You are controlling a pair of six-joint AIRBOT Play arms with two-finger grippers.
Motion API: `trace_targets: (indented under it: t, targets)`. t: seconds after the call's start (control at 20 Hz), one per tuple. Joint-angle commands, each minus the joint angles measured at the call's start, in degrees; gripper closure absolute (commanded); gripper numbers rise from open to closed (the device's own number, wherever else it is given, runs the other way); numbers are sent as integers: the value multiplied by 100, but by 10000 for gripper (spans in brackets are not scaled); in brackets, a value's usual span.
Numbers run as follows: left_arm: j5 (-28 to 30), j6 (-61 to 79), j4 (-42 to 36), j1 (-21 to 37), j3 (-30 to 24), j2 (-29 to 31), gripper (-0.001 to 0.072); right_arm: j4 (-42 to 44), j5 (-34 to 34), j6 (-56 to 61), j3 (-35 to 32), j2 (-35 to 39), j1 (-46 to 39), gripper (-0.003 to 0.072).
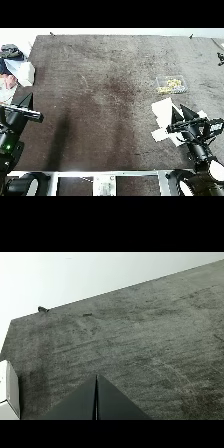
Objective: Fold the box and place the chain.
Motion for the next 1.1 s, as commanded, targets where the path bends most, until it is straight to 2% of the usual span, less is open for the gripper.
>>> trace_targets:
  t: [0.0,0.2,0.4,0.55,0.7,0.75,0.85,0.9,1.0,1.05]
  targets:
    - [2,2,2,4,0,4,698,4,15,2,2,-2,2,359]
    - [2,2,0,4,0,4,699,11,28,7,20,-2,4,360]
    - [2,2,2,4,0,4,699,35,50,4,551,-57,-2,359]
    - [2,2,0,4,0,4,698,308,-291,7,1154,-734,-227,358]
    - [2,2,2,4,0,4,699,605,11,2,1928,-1864,-815,358]
    - [2,2,0,4,0,4,699,603,273,2,2177,-2273,-1102,358]
    - [2,2,2,4,0,4,699,581,1333,9,2684,-3147,-1904,358]
    - [2,2,0,4,0,4,698,468,2129,234,2938,-3598,-2426,358]
    - [2,2,2,4,0,4,699,-645,3991,1405,3515,-4437,-3571,358]
    - [2,2,2,4,0,4,698,-1029,4922,1563,3860,-4811,-4085,358]
